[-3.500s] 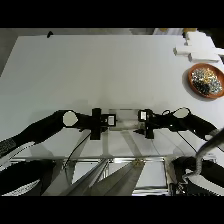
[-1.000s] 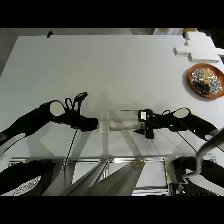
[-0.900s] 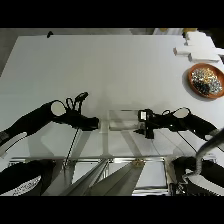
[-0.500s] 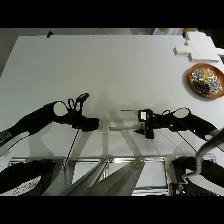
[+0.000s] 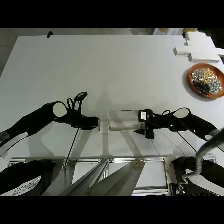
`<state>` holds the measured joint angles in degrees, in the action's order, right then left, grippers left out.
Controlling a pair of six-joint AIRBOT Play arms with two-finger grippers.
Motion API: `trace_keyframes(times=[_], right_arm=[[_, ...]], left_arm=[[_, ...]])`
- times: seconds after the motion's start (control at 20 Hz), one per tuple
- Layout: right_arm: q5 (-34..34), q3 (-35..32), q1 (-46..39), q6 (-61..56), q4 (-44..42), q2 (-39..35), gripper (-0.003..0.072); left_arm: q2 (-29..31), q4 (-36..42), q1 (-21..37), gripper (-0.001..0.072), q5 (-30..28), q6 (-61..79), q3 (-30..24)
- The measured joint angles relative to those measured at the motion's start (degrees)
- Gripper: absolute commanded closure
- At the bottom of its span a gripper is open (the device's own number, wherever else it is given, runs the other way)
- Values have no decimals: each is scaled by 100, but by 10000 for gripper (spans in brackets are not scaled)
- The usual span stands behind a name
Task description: Fold the box and place the chain.
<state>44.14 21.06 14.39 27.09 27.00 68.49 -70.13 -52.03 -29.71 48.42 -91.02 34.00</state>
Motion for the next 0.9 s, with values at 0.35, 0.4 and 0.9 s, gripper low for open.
trace_keyframes(times=[0.35, 0.4, 0.9], right_arm=[[0, 0, 0, 0, -2, 0, 367], [0, 0, 0, 0, -2, 0, 367], [0, 0, 0, 0, -2, 0, 367]], left_arm=[[-221, 433, -136, 669, -59, 214, 24], [-203, 457, -146, 664, -59, 221, 48], [107, 599, -334, 551, 116, 229, 673]])
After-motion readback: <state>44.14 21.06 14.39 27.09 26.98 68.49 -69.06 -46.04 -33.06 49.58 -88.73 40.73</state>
